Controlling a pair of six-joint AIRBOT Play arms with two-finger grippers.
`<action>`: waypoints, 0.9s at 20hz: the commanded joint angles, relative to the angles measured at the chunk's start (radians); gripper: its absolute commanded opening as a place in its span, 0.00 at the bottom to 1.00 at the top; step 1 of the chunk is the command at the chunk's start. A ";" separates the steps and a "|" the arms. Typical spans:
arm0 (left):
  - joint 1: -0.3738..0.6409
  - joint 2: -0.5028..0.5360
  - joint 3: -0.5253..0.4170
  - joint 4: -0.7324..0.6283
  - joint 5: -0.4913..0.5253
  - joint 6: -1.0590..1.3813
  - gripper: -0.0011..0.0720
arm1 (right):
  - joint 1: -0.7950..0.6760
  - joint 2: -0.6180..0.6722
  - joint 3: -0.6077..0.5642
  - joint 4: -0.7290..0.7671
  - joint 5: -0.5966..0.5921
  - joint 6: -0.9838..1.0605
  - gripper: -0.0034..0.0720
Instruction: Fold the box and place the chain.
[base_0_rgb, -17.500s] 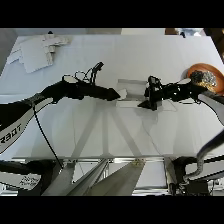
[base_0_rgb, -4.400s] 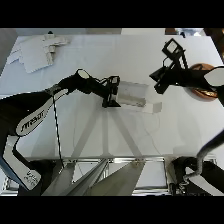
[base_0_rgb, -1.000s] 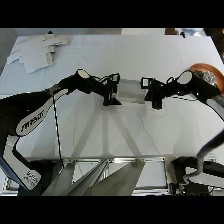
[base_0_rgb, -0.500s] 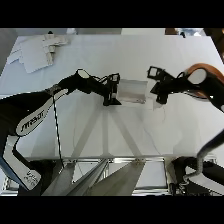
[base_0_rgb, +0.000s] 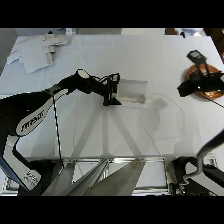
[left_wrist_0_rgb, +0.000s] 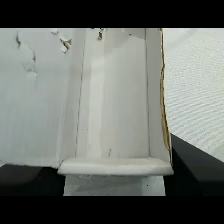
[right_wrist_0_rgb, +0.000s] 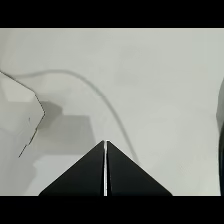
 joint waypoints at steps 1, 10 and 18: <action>0.000 0.000 0.000 0.000 0.000 0.000 0.55 | -0.060 -0.043 -0.020 0.014 0.118 0.159 0.06; 0.000 0.000 0.000 0.000 0.000 0.000 0.55 | -0.058 -0.256 -0.105 0.270 0.068 0.138 0.06; 0.000 0.000 0.000 0.000 0.000 0.000 0.55 | -0.036 -0.327 -0.105 0.405 0.011 0.082 0.06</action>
